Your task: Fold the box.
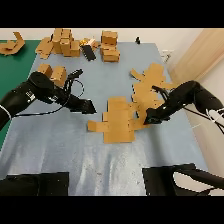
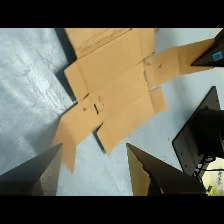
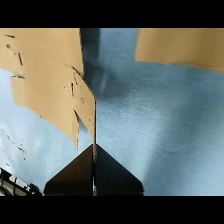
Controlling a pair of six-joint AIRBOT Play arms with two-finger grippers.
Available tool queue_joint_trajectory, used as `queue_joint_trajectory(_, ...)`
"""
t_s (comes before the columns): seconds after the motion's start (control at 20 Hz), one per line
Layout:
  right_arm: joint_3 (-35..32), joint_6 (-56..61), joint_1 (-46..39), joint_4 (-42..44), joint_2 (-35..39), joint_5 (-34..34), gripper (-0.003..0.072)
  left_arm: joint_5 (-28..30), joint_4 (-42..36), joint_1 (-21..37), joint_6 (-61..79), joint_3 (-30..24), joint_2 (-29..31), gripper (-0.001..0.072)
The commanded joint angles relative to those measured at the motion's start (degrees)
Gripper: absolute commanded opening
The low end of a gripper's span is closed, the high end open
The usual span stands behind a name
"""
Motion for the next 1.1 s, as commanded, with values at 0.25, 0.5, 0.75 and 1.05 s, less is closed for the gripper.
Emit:
queue_joint_trajectory(0.25,-12.24,3.08,8.37,-0.09,2.23,12.04,0.0153,-0.37,0.42,1.25,0.57,-4.61,-0.04,0.0605)
queue_joint_trajectory(0.5,-12.39,3.06,8.37,0.66,2.1,16.98,0.0242,2.43,0.39,1.88,0.57,-4.59,-0.04,0.0606)
queue_joint_trajectory(0.75,-12.41,3.04,8.66,3.15,1.29,17.79,0.0224,2.1,0.37,1.84,0.55,-4.59,-0.04,0.0605)
queue_joint_trajectory(1.05,-12.39,2.91,12.17,2.89,-2.16,17.22,0.0224,-2.71,0.35,1.84,0.37,-4.59,-0.04,0.0605)
